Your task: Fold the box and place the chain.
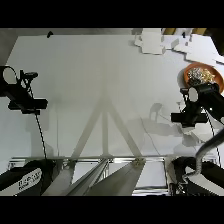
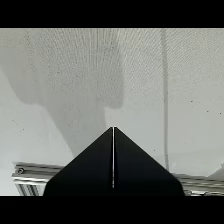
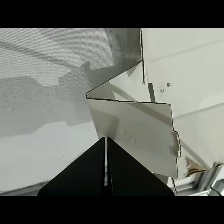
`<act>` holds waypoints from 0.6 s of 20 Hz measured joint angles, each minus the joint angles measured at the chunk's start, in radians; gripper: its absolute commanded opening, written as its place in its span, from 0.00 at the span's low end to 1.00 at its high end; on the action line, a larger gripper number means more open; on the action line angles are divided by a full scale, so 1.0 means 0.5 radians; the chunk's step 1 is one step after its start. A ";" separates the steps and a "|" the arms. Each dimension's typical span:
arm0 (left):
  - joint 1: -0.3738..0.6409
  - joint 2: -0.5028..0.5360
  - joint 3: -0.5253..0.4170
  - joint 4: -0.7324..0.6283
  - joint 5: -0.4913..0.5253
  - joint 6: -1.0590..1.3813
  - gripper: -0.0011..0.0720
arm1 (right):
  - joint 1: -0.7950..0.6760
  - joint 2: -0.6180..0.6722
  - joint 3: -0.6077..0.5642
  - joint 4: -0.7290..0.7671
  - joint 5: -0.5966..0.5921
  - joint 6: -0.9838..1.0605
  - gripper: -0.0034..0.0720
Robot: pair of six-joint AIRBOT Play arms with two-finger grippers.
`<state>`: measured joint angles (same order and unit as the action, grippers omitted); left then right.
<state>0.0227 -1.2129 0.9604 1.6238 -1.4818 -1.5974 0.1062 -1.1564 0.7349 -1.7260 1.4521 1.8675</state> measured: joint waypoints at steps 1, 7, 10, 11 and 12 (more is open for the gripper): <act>0.000 0.000 0.000 0.000 0.000 0.000 0.03 | 0.000 0.000 0.000 0.001 -0.002 0.001 0.07; 0.000 0.000 0.001 0.000 0.000 0.000 0.03 | 0.000 0.000 0.057 -0.021 -0.124 -0.128 0.07; 0.000 0.000 0.000 0.000 0.000 0.000 0.03 | -0.016 0.000 0.205 -0.259 -0.138 -0.239 0.13; -0.001 0.000 0.000 0.000 0.000 0.000 0.03 | -0.045 0.000 0.250 -0.381 -0.133 -0.295 0.38; 0.000 0.000 0.000 0.000 0.000 0.000 0.03 | -0.092 -0.002 0.282 -0.488 -0.122 -0.392 0.55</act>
<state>0.0227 -1.2129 0.9604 1.6238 -1.4818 -1.5974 0.0605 -1.1576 0.8761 -1.9697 1.3911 1.6714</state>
